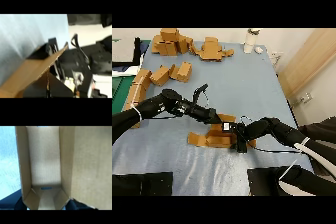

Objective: Fold the box.

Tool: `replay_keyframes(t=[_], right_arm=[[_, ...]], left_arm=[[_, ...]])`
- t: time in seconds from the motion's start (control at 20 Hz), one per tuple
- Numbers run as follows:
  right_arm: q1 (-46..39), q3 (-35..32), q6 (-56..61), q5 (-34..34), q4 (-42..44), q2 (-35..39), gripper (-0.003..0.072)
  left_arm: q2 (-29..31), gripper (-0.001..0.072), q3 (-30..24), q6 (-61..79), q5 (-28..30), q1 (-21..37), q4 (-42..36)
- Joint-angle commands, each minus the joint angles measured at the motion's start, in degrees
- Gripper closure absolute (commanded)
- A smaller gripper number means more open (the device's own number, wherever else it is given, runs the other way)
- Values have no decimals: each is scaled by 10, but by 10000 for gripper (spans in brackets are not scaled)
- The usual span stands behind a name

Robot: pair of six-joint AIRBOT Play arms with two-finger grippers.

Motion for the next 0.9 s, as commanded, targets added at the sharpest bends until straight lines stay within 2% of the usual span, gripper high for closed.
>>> replay_keyframes(t=[0.0,0.1,0.2,0.85], right_arm=[[0,0,1,-1,0,0,150],[0,0,1,-1,0,0,151],[0,0,1,-1,0,0,151],[0,0,1,-1,0,0,151]], left_arm=[[-14,698,3,-19,59,-5,43],[-23,698,3,-64,59,-14,108],[-31,698,3,-82,60,-23,140],[-59,698,16,-75,49,-17,143]])
